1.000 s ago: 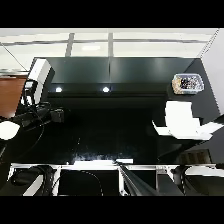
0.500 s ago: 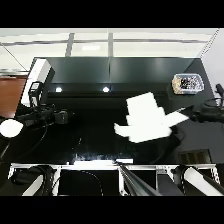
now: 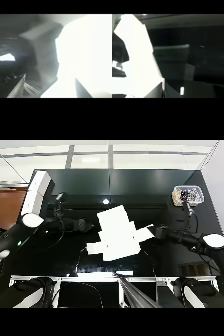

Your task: Fold the box and place the chain.

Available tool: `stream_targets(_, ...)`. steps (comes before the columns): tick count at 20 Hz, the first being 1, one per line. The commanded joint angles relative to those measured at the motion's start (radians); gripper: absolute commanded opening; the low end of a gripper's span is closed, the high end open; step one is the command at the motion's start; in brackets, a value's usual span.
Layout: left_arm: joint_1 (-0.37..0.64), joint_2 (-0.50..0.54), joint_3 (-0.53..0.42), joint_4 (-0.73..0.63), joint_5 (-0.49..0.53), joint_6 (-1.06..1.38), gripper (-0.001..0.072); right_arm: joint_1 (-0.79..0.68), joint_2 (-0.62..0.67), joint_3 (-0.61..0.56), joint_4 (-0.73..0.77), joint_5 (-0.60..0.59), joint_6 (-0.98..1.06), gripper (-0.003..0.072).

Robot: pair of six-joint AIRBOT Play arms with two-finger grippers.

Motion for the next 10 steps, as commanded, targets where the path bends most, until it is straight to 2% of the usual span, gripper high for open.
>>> stream_targets(1, -0.003, -0.208, 0.092, -0.137, -0.182, 0.076, 0.0711, 0.142, 0.021, -0.022, 0.016, -0.122, -0.007, 0.0014)
stream_targets(5, -0.003, -0.370, 0.136, -0.278, -0.282, 0.217, 0.0711, 0.151, 0.021, -0.022, 0.015, -0.121, -0.007, 0.0014)
stream_targets(10, -0.005, -0.495, 0.186, -0.286, -0.457, 0.349, 0.0703, 0.151, 0.021, -0.022, 0.015, -0.122, -0.007, 0.0015)
